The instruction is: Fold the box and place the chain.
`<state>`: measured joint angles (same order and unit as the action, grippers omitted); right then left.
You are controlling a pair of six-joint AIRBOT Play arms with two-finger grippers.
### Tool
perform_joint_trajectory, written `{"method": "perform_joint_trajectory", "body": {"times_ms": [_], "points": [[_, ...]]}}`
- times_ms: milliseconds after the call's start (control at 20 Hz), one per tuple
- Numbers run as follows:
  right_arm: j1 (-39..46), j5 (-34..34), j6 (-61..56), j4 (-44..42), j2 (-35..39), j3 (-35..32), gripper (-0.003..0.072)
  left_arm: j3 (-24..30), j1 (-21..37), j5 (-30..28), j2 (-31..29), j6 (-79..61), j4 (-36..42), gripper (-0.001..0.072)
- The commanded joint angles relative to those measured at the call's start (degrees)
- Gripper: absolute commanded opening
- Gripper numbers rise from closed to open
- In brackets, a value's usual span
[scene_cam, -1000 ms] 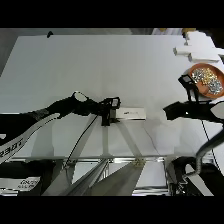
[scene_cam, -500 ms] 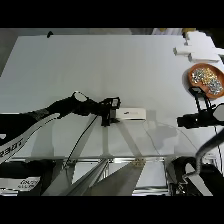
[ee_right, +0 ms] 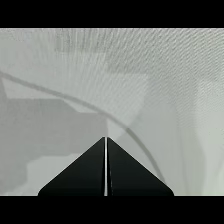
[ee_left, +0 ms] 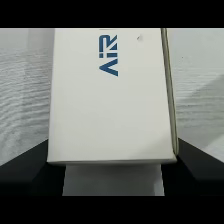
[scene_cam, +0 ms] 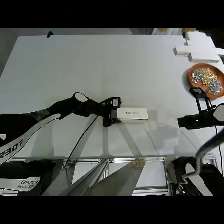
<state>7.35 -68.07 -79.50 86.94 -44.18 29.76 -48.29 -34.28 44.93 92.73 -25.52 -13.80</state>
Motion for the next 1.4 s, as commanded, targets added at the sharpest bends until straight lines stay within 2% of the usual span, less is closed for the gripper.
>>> {"method": "perform_joint_trajectory", "body": {"times_ms": [0,100,250,450,600,800,950,1150,1300,1350], "points": [[0.0,-0.1,0.0,0.1,0.0,0.0,0.0014,0.0,0.4,0.3,-0.8,0.1,0.4,0.0031],[0.0,-0.1,0.0,0.1,0.0,0.0,0.0014,0.0,2.1,0.5,-4.7,3.1,-3.7,0.0031],[0.0,-0.1,0.0,0.1,0.0,0.0,0.0014,0.0,9.1,0.1,-15.6,21.5,-13.5,0.0031],[0.0,-0.1,0.0,0.1,0.0,0.0,0.0014,0.0,25.1,1.3,-29.5,49.7,-32.2,0.0031],[0.0,-0.1,0.0,0.1,0.0,0.0,0.0014,0.0,38.5,3.2,-35.4,64.0,-44.3,0.0031],[0.0,-0.1,0.0,0.1,0.0,0.0,0.0014,0.2,55.0,5.3,-35.2,77.7,-49.1,0.0031],[0.0,-0.1,0.0,0.1,0.0,0.0,0.0014,2.0,62.3,7.4,-33.3,79.8,-50.0,0.0029],[0.0,-0.1,0.0,0.1,0.0,0.0,0.0014,5.5,63.5,8.3,-31.0,80.0,-59.0,0.0025],[0.0,-0.1,0.0,0.1,0.0,0.0,0.0014,6.8,63.5,7.4,-29.9,80.0,-60.0,0.0034],[0.0,-0.1,0.0,0.1,0.0,0.0,0.0014,6.9,63.5,6.8,-29.5,80.0,-60.0,0.0067]]}}
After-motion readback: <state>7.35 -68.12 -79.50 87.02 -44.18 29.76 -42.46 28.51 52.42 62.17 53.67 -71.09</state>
